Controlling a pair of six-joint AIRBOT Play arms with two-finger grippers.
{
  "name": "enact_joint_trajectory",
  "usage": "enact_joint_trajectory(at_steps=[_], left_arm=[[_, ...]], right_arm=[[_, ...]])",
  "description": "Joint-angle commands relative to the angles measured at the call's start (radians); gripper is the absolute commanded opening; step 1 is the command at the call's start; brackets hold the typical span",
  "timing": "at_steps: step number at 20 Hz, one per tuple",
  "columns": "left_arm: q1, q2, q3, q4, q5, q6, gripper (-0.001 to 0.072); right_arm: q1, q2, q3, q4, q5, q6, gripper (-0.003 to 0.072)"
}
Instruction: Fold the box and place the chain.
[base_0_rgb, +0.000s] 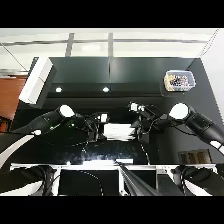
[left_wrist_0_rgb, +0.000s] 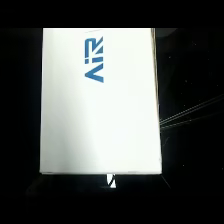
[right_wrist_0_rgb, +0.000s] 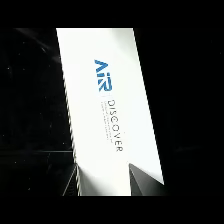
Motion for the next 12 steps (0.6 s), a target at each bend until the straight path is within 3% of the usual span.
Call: enact_joint_trajectory(at_steps=[1, 7, 12], left_arm=[[0.000, 0.000, 0.001, 0.002, -0.001, 0.001, 0.0166], [0.000, 0.000, 0.001, 0.002, -0.001, 0.001, 0.0166], [0.000, 0.000, 0.001, 0.002, -0.001, 0.001, 0.0166]], right_arm=[[0.002, -0.011, 0.000, -0.007, -0.006, 0.012, 0.0395], [0.023, -0.006, 0.018, -0.007, 0.014, 0.088, 0.0395], [-0.086, 0.088, 0.081, 0.013, 0.151, 0.380, 0.0386]])
